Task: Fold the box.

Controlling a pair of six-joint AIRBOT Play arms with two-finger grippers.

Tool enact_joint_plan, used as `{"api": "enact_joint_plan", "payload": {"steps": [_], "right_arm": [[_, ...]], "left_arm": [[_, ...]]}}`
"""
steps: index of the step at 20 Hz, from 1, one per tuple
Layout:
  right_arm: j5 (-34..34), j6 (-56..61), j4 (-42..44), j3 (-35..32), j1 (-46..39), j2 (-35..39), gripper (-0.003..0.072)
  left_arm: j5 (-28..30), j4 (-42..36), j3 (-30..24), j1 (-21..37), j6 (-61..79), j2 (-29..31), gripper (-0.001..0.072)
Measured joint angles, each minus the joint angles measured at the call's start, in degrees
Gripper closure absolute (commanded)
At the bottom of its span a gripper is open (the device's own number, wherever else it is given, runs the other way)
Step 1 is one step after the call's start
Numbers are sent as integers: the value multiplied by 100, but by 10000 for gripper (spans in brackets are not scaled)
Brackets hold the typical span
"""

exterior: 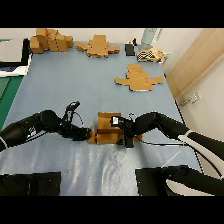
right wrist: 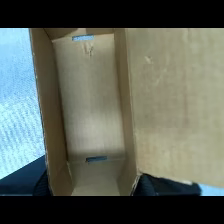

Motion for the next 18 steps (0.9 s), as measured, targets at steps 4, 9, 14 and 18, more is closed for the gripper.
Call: {"api": "enact_joint_plan", "payload": {"steps": [4, 9, 14, 18], "right_arm": [[0, 0, 0, 0, 0, 0, 248], [0, 0, -2, -2, 0, 0, 248], [0, 0, 0, 0, 0, 0, 248], [0, 0, 0, -2, 0, 0, 248]], "left_arm": [[-221, -35, 328, -7, 44, 0, 695], [-319, -103, 457, -7, 44, -109, 693], [-356, -195, 503, -7, 46, -262, 360], [-426, -197, 520, 17, 63, -291, 359]]}}
